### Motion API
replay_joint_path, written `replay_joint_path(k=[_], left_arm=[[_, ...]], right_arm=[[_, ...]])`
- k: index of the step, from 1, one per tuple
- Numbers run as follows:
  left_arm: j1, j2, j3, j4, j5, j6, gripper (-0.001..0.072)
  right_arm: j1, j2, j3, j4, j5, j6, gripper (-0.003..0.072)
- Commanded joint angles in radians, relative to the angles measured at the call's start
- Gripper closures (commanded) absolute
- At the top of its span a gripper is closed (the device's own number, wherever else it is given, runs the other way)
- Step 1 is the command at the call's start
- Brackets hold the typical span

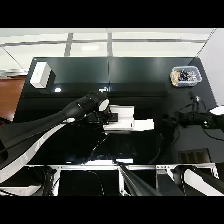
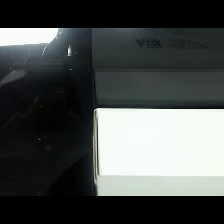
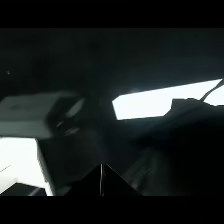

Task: Fold the box and place the chain.

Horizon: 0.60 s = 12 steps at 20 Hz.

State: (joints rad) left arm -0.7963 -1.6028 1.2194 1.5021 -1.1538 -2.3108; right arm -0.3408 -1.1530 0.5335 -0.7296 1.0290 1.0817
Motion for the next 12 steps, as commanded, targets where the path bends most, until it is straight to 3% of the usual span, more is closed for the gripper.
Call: replay_joint_path(k=[1,6,11,12], left_arm=[[0.000,0.000,0.001,0.000,0.000,0.000,0.0684],[0.000,0.000,0.001,0.000,0.000,0.000,0.0684],[0.000,0.000,0.001,0.000,0.000,0.000,0.0684],[0.000,0.000,0.001,0.000,0.000,0.000,0.0684]], right_arm=[[0.032,-0.108,-0.029,0.151,0.091,-0.053,0.0672],[0.263,-0.185,-0.010,0.257,0.082,-0.229,0.0671],[0.272,-0.185,0.097,0.193,0.194,-0.245,0.0662],[0.272,-0.185,0.113,0.194,0.218,-0.245,0.0421]])
